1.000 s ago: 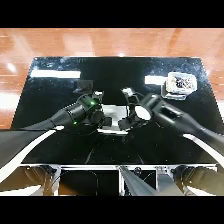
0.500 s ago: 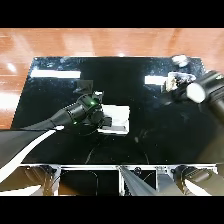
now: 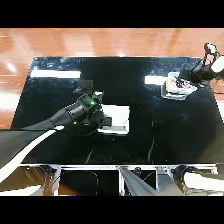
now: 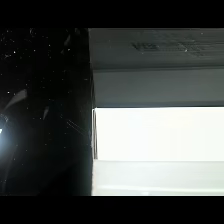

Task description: Fold the box and place the chain.

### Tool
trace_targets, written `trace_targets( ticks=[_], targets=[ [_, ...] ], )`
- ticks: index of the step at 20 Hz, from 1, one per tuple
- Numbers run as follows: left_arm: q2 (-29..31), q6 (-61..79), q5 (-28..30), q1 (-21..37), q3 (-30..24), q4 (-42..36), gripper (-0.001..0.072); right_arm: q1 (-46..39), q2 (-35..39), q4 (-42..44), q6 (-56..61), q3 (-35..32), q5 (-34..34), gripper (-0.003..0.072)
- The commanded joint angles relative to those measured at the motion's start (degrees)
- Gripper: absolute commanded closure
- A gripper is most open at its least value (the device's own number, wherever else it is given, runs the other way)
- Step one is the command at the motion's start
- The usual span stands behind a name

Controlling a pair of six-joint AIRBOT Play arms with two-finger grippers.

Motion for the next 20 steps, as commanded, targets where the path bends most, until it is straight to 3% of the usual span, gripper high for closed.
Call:
trace_targets(
  ticks=[1,5,13,15,20],
  targets=[
    [0.0,0.0,0.2,0.0,0.0,-0.1,0.0691,-2.8,-10.5,5.8,5.5,7.9,-1.3,0.0029],
    [0.0,0.0,0.4,0.0,0.0,-0.1,0.0691,-2.8,-15.4,14.3,12.4,11.3,-0.6,0.0027],
    [0.0,0.0,0.4,0.0,0.0,-0.1,0.0691,-2.9,-16.6,14.6,21.2,11.3,0.0,0.0029],
    [0.0,0.0,0.4,0.0,0.0,0.0,0.0691,-2.9,-16.6,15.3,21.4,11.3,-0.4,0.0083],
    [0.0,0.0,0.4,0.0,0.0,-0.1,0.0691,-2.9,-17.1,15.7,22.3,11.3,-1.9,0.0083]
  ],
)
